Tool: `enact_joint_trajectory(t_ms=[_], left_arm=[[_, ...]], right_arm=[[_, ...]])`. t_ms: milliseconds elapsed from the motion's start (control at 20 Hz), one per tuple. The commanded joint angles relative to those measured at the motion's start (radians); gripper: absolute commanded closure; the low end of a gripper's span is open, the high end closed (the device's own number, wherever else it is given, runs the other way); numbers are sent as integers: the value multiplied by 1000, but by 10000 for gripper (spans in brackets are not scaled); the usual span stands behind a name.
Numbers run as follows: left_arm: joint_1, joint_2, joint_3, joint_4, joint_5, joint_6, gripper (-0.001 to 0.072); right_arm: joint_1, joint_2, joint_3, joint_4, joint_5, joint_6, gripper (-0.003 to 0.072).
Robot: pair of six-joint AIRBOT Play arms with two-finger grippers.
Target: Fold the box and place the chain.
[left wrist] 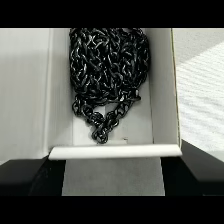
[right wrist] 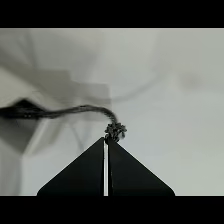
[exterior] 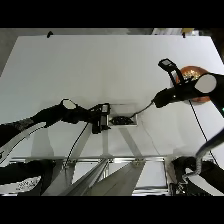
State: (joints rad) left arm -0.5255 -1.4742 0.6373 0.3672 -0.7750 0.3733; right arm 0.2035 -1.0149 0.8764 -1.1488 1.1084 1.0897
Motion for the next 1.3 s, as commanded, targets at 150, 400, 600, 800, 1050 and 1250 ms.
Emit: enact_joint_trajectory(t_ms=[150,400,600,800,1050,1250], left_arm=[[0,0,0,0,0,0,456],[0,0,0,0,0,0,456],[0,0,0,0,0,0,456],[0,0,0,0,0,0,456],[0,0,0,0,0,0,456],[0,0,0,0,0,0,456]], right_arm=[[158,119,0,417,8,-210,672],[300,119,0,427,-169,-208,672],[333,117,0,422,-182,-206,672],[333,89,0,288,-174,-156,672],[333,-21,0,175,-101,-101,670],[333,-90,4,175,-86,-157,485]])
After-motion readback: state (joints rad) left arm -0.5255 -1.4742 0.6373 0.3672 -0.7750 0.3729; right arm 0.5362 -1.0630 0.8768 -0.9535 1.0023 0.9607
